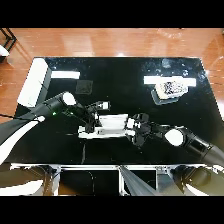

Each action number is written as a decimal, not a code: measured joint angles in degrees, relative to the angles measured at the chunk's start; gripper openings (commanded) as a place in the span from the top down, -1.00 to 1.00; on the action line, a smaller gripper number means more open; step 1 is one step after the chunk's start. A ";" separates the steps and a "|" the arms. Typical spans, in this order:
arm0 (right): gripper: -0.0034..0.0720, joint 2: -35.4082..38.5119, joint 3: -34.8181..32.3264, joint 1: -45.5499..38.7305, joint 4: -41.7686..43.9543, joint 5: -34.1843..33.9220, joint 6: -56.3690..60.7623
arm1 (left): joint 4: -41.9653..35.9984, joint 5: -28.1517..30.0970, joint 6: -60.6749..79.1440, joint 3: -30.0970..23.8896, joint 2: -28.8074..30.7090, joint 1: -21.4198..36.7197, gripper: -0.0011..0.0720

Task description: Fold the box and place the chain.

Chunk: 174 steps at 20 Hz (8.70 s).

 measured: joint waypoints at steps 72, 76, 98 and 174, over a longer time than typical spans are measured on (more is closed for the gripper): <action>-0.51 -18.73 5.27 -4.20 18.56 9.75 -25.09 | 2.60 -0.42 0.24 0.07 0.02 0.00 0.90; -0.51 -18.73 5.27 -4.20 18.49 9.86 -25.03 | 2.60 -1.40 0.26 0.07 0.02 0.00 0.90; -0.51 -18.73 5.27 -4.20 18.53 9.73 -24.98 | 16.61 -12.66 -25.03 3.72 10.86 7.78 0.16; 0.09 -18.73 5.27 -4.20 18.49 9.64 -25.00 | 0.15 9.77 5.77 -21.70 23.17 3.41 -0.67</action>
